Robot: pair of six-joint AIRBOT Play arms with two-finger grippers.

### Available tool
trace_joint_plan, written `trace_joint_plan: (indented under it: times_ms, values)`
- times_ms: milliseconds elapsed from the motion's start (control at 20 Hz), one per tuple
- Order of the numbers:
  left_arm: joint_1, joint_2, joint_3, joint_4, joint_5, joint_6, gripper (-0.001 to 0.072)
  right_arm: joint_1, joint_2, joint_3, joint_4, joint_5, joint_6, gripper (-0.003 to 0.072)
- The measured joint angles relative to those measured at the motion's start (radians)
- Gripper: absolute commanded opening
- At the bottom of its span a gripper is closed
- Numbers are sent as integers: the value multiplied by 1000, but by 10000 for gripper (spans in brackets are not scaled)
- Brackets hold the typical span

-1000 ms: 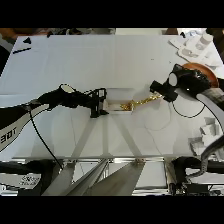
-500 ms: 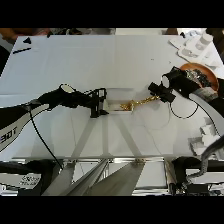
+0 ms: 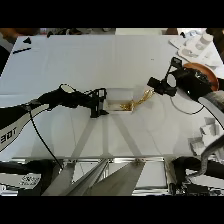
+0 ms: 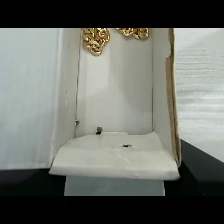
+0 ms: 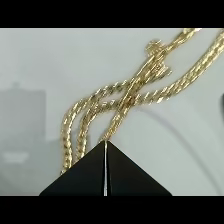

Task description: Fold the box and place the chain.

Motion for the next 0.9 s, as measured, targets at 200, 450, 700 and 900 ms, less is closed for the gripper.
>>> trace_joint_plan:
  times_ms: [200, 450, 700, 900]
  values:
    - [-1, 0, 0, 0, 0, 0, 318, 2, 84, 1, -15, 10, -37, 20]
    - [-1, 0, 0, 0, 0, 0, 318, 3, 120, 1, -14, 33, -106, 555]
    - [-1, 0, 0, 0, 0, 0, 318, -2, 68, 1, -23, 11, -40, 556]
    - [-1, 0, 0, 0, 0, 0, 318, -10, -21, 2, -50, -12, 59, 554]
